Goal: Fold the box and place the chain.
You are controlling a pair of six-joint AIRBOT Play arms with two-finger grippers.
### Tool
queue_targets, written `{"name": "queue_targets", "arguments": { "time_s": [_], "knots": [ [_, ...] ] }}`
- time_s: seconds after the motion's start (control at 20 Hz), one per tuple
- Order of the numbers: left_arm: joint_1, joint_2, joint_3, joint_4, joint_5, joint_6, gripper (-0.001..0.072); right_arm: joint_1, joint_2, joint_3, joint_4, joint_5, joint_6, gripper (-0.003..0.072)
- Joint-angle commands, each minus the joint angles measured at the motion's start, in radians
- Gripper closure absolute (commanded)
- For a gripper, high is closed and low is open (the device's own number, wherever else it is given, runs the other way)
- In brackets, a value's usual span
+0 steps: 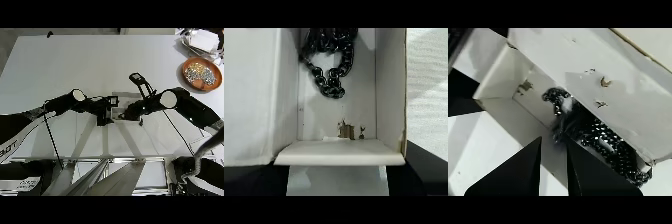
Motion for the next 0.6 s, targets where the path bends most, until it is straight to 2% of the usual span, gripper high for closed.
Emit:
{"name": "queue_targets", "arguments": {
  "time_s": [0.0,0.1,0.2,0.4,0.55],
  "knots": [
    [0.001,0.001,-0.001,0.000,0.000,0.000,0.0457,0.000,-0.022,0.006,0.003,0.008,0.003,0.0511],
    [0.001,0.001,-0.001,0.000,0.000,0.000,0.0457,-0.012,0.010,0.048,-0.025,0.067,0.003,0.0486],
    [0.001,0.001,-0.001,0.000,0.000,0.000,0.0457,-0.064,0.057,0.113,-0.093,0.175,0.004,0.0340],
    [0.001,0.001,-0.001,0.000,-0.003,0.000,0.0457,-0.264,0.145,0.147,-0.353,0.274,0.055,0.0341],
    [0.001,0.001,-0.001,0.000,-0.003,0.000,0.0457,-0.435,0.090,0.142,-0.425,0.248,0.055,0.0336]
  ]
}}
